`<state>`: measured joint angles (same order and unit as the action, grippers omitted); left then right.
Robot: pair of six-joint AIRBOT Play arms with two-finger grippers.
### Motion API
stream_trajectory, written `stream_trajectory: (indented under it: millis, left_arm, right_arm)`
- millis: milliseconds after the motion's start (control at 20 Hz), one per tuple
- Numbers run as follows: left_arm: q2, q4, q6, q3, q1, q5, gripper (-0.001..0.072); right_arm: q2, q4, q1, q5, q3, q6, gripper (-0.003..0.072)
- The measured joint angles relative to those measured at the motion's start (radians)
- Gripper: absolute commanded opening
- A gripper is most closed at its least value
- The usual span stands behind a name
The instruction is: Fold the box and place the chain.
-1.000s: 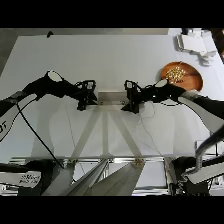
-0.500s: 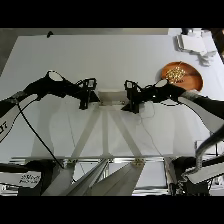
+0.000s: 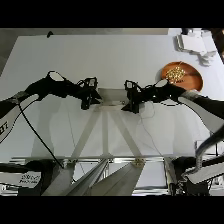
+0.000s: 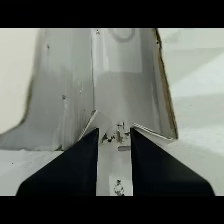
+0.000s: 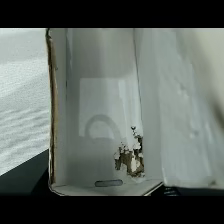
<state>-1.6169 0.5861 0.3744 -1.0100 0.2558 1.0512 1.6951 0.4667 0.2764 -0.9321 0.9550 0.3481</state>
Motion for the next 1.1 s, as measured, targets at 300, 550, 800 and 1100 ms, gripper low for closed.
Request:
stream_trajectory:
  millis: [300, 550, 800, 1100]
  left_arm:
    - [0.001, -0.002, -0.046, 0.000, 0.000, 0.002, 0.0376]
    - [0.066, 0.040, -0.111, 0.000, -0.031, 0.001, 0.0319]
    - [0.196, 0.098, -0.285, 0.000, -0.131, 0.016, 0.0032]
    - [0.288, 0.149, -0.606, 0.024, -0.285, 0.047, 0.0005]
  right_arm:
    - [0.000, -0.001, 0.000, 0.001, 0.000, -0.001, 0.0433]
    - [0.000, -0.001, 0.000, 0.002, 0.000, 0.001, 0.0433]
    - [0.000, 0.000, 0.000, 0.002, 0.000, 0.003, 0.0433]
    - [0.000, 0.000, 0.000, 0.001, 0.000, 0.002, 0.0433]
